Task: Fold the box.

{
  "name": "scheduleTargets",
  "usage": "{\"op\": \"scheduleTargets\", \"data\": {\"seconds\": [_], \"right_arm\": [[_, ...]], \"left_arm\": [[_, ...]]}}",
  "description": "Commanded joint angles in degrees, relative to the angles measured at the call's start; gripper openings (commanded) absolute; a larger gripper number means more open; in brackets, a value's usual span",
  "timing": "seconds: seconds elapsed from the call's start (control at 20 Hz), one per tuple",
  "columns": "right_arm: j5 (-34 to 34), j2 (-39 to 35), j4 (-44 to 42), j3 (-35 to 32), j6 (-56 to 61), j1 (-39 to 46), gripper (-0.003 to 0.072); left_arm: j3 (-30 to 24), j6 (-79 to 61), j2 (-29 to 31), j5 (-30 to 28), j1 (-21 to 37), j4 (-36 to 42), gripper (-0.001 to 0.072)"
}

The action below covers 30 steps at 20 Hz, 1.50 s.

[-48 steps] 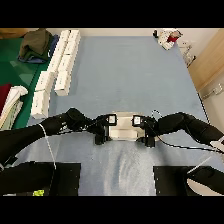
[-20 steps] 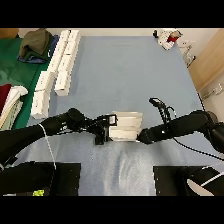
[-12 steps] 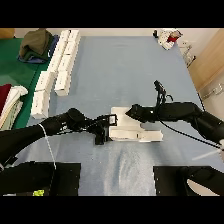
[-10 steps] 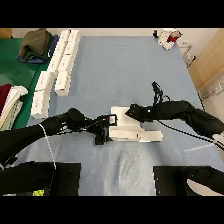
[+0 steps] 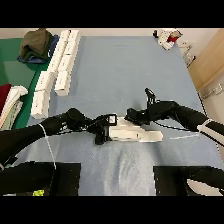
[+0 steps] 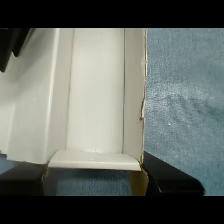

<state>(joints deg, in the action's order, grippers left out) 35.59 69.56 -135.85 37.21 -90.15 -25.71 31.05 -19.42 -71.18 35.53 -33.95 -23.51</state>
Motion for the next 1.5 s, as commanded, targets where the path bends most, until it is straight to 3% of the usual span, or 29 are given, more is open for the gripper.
{"op": "scheduleTargets", "data": {"seconds": [0.0,0.15,0.35,0.45,0.6,0.65,0.7,0.75,0.9,0.95,1.35,1.4,1.45], "right_arm": [[1.03,-2.10,0.22,0.11,-3.74,0.07,0.0281],[4.17,-9.31,4.15,0.57,-6.51,0.07,0.0281],[14.86,-22.45,20.22,1.16,-6.75,0.04,0.0281],[22.73,-27.96,24.76,0.52,-12.37,0.04,0.0282],[32.48,-34.40,24.83,-3.17,-26.34,0.00,0.0287],[33.55,-35.93,25.29,-4.92,-29.92,0.00,0.0366],[33.16,-36.70,25.70,-6.51,-33.66,0.00,0.0503],[31.85,-36.76,26.43,-8.02,-38.73,0.00,0.0572],[22.62,-34.77,27.65,-11.72,-50.56,0.00,0.0617],[19.85,-33.29,27.63,-12.46,-54.51,0.00,0.0662],[8.41,-21.62,23.10,-12.85,-72.48,0.00,0.0649],[8.46,-21.66,21.49,-12.85,-73.68,0.00,0.0607],[8.70,-21.70,20.24,-12.87,-74.44,0.00,0.0464]], "left_arm": [[0.02,-0.07,0.00,0.00,0.00,-0.07,0.0459],[0.02,-0.07,0.00,0.02,0.00,-0.07,0.0459],[0.04,-0.07,0.00,0.02,0.00,-0.07,0.0459],[0.02,-0.07,0.00,0.02,0.00,-0.07,0.0459],[0.02,-0.07,0.00,0.02,0.02,-0.07,0.0459],[0.04,-0.07,0.00,0.02,0.02,-0.07,0.0459],[0.04,-0.07,0.00,0.02,0.02,-0.07,0.0459],[0.02,-0.07,0.00,0.02,0.00,-0.07,0.0459],[0.04,-0.07,0.00,0.02,0.00,-0.07,0.0459],[0.02,-0.07,0.00,0.02,0.00,-0.07,0.0459],[0.02,-0.07,0.00,0.02,0.02,-0.07,0.0459],[0.02,-0.07,0.00,0.02,0.00,-0.07,0.0459],[0.02,-0.07,0.00,0.00,0.00,-0.07,0.0459]]}}
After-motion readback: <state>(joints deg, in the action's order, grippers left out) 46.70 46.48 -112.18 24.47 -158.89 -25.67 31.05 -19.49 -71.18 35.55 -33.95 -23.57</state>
